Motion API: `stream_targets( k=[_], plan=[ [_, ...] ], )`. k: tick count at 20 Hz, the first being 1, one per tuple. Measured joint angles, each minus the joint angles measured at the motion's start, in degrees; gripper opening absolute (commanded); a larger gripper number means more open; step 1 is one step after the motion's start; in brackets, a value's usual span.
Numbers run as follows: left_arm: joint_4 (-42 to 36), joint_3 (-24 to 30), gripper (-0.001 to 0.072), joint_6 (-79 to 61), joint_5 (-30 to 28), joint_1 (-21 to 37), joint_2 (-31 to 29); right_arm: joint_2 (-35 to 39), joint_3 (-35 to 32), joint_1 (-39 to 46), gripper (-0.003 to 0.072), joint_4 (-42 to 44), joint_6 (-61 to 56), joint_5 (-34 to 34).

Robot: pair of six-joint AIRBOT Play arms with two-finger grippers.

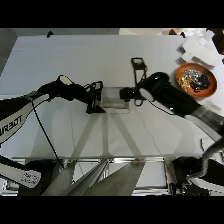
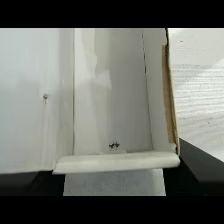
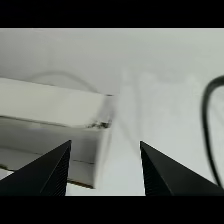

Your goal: Fold the box and place the chain.

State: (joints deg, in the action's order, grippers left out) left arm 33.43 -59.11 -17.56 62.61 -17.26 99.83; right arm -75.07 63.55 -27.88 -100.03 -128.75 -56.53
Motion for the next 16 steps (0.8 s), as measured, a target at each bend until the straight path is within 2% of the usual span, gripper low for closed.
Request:
stream_targets(
  k=[4,8,13,16],
  plan=[
    [0.02,0.00,0.0211,0.00,0.17,0.00,0.00,5.84,0.00,6.19,0.0479,-4.15,0.20,-5.81],
    [0.02,0.00,0.0211,0.02,0.20,0.00,0.02,9.57,0.00,17.53,0.0479,-7.85,4.98,-8.87],
    [0.02,0.00,0.0211,0.02,0.20,0.00,0.00,10.69,0.00,32.13,0.0477,-8.85,13.22,-8.74],
    [0.02,0.00,0.0211,0.02,0.20,0.00,0.00,10.38,0.00,39.10,0.0457,-8.90,19.71,-5.70]
  ],
)
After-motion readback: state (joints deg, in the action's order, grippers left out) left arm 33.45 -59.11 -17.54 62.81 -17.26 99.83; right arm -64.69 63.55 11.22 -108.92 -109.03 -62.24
